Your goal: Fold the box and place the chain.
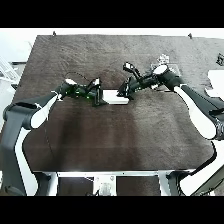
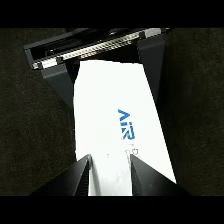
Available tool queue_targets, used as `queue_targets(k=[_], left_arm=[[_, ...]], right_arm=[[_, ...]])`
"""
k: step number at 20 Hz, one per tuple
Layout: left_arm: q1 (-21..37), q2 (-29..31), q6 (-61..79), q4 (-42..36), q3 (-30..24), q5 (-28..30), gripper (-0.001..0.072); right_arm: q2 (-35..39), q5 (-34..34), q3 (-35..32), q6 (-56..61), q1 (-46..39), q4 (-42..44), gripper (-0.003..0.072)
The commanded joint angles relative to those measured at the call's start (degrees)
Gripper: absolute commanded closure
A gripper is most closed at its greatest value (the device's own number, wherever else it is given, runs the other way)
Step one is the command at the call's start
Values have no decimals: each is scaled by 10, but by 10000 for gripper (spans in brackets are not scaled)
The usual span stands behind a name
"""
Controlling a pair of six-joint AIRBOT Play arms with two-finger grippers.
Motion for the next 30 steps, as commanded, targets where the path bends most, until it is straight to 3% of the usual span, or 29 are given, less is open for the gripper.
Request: queue_targets(k=[1,16,30], left_arm=[[0,0,2,1,0,0,172],[0,0,2,1,0,0,172],[0,0,2,1,0,0,172]], right_arm=[[7,-9,-1,-24,0,27,383],[16,-42,-24,-37,-8,33,383],[16,-28,-50,-37,5,50,384]])
